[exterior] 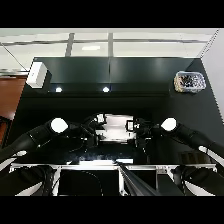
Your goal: Fold the box and place the chain.
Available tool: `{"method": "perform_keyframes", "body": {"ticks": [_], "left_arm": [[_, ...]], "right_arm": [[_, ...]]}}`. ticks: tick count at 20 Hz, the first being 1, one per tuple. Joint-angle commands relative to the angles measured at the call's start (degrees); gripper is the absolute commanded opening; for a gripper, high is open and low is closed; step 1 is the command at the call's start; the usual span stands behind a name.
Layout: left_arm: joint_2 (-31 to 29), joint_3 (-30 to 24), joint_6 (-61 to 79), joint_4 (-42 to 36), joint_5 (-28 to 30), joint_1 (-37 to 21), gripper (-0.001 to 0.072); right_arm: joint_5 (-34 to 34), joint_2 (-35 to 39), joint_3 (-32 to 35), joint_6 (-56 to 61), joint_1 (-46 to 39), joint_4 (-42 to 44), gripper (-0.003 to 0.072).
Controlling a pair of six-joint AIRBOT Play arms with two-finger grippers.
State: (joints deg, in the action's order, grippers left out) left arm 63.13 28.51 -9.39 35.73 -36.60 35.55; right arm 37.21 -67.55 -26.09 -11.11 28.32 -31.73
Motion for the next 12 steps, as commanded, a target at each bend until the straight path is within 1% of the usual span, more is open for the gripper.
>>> {"method": "perform_keyframes", "body": {"ticks": [1, 2, 3, 4, 5, 6, 7, 8, 9, 10, 12], "left_arm": [[0.04, 0.0, 0.04, 0.44, 0.17, 0.07, 0.0233], [0.04, 0.0, 0.04, 0.44, 0.2, 0.07, 0.0294], [0.04, 0.0, 0.04, 0.44, 0.2, 0.07, 0.0409], [0.04, 0.0, 0.04, 0.44, 0.2, 0.04, 0.0424], [0.04, 0.0, 0.04, 0.46, 0.22, 0.04, 0.0413], [0.0, 0.0, -0.04, 0.44, 0.07, -0.07, 0.0293], [-0.13, 0.02, -0.02, 0.52, -0.76, -0.09, 0.0114], [-0.48, 0.33, -0.09, 1.99, -2.47, -0.35, 0.0027], [-1.25, 0.83, -1.9, 4.81, -4.42, -1.05, 0.0025], [-2.45, 1.2, -6.73, 7.54, -5.31, -2.05, 0.0026], [-5.81, 1.75, -15.56, 13.44, -9.14, -6.01, 0.0026]], "right_arm": [[0.04, -0.02, -0.02, -0.02, 0.0, 0.0, 0.0128], [0.04, -0.02, -0.02, 0.0, 0.0, 0.02, 0.0128], [0.04, -0.02, -0.02, 0.0, 0.0, 0.0, 0.0128], [0.04, -0.02, -0.02, 0.0, 0.0, 0.0, 0.0128], [0.02, -0.02, -0.02, 0.0, 0.0, 0.0, 0.0128], [0.04, -0.02, -0.02, 0.0, 0.0, 0.0, 0.0128], [0.04, -0.02, -0.02, 0.0, 0.0, 0.0, 0.0128], [0.04, -0.02, -0.02, 0.0, 0.0, 0.0, 0.0128], [0.04, -0.02, -0.02, 0.0, 0.0, 0.0, 0.0128], [0.04, -0.02, -0.02, 0.0, 0.0, 0.02, 0.0128], [0.04, -0.02, -0.02, 0.0, 0.0, 0.02, 0.0128]]}}
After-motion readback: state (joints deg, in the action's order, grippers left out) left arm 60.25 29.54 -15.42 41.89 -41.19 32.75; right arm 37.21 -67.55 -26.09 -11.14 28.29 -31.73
